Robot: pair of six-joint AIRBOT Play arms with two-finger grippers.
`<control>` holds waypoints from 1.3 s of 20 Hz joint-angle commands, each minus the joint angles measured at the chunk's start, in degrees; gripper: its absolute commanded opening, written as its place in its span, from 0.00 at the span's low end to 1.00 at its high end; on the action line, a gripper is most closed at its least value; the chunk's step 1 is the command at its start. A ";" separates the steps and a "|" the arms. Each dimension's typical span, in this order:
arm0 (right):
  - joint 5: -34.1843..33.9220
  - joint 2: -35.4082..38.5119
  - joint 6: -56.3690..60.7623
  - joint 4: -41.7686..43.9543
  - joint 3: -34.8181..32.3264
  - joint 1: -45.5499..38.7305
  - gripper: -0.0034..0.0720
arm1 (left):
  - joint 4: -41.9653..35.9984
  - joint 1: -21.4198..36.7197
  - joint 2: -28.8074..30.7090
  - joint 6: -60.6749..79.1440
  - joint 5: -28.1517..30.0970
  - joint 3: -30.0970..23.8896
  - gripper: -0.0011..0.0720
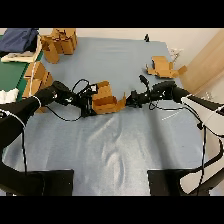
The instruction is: Fold the box.
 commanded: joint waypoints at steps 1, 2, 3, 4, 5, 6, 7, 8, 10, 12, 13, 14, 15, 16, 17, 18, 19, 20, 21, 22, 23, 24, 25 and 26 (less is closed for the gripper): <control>0.42 0.04 -0.24 0.87 0.92 2.29 0.05 | 0.50 -0.04 -0.04 0.07 0.09 0.04 0.31; 0.50 0.04 -0.20 0.90 1.70 2.91 0.05 | 0.48 -0.04 -0.02 0.07 0.04 0.04 0.31; 0.74 0.04 0.09 0.94 2.60 3.43 0.05 | 0.50 -0.04 0.02 0.04 0.02 0.04 0.31; 0.94 0.04 0.20 1.03 3.41 3.63 0.05 | 0.48 -0.04 0.07 0.04 0.04 0.07 0.31; 1.07 0.04 0.83 1.05 4.17 3.74 0.05 | 0.48 -0.04 0.07 0.02 -0.09 0.22 0.31; 1.20 0.04 1.73 1.01 4.68 3.80 0.05 | 0.50 -0.04 0.07 -0.39 -0.07 0.46 0.31; 1.11 0.04 2.51 0.98 4.87 3.80 0.06 | 0.50 -0.04 0.07 -1.29 -0.09 0.76 0.31; 0.83 0.04 2.56 0.96 4.85 3.80 0.10 | 0.48 -0.04 0.07 -1.46 -0.28 1.09 0.31; 0.68 0.04 2.56 0.90 4.83 4.04 0.13 | 0.48 -0.04 0.09 -1.51 -0.68 1.51 0.31; 0.94 0.04 2.71 0.72 4.83 4.66 0.41 | 0.50 -0.04 0.07 -2.91 -1.33 1.77 0.31; 1.31 0.04 3.45 0.68 4.83 4.98 0.52 | 0.55 -0.04 0.07 -3.58 -1.66 1.81 0.31; 1.90 0.04 4.26 0.68 4.83 5.46 0.53 | 0.72 -0.04 0.07 -4.26 -1.66 1.81 0.31; 2.43 0.04 4.98 0.68 4.83 5.95 0.53 | 0.87 -0.04 0.07 -4.50 -1.66 1.81 0.31; 3.19 0.04 5.40 0.52 4.85 6.45 0.53 | 1.16 -0.04 0.09 -5.16 -1.64 1.81 0.31; 4.20 0.04 6.10 0.15 4.87 7.10 0.53 | 1.73 -0.04 0.07 -6.27 -1.73 1.81 0.31; 5.11 0.04 6.86 -0.52 4.90 7.72 0.53 | 2.49 -0.04 0.07 -7.54 -2.03 1.81 0.31; 5.75 0.07 7.34 -1.07 4.90 8.48 0.53 | 3.74 -0.04 0.07 -8.70 -2.51 1.81 0.31; 6.23 0.04 7.63 -1.88 5.14 9.25 0.53 | 4.83 -0.04 0.07 -9.60 -2.93 1.81 0.31; 6.93 0.07 7.93 -3.50 5.73 10.14 0.53 | 5.64 -0.04 0.07 -10.54 -3.15 1.81 0.31; 7.52 0.07 9.14 -5.22 6.60 11.06 0.53 | 5.88 -0.04 0.07 -11.10 -3.28 1.81 0.31; 7.91 0.07 11.13 -7.69 7.80 12.09 0.53 | 5.90 -0.04 0.09 -11.54 -3.48 1.81 0.31; 8.00 0.07 13.77 -10.80 9.31 13.03 0.53 | 5.90 -0.04 0.07 -11.54 -3.91 1.81 0.31; 7.93 0.07 16.26 -13.75 10.78 13.88 0.53 | 5.84 -0.04 0.09 -11.56 -4.26 1.84 0.31; 7.93 0.07 18.49 -16.61 12.33 14.71 0.53 | 5.86 -0.04 0.07 -11.72 -4.46 1.84 0.31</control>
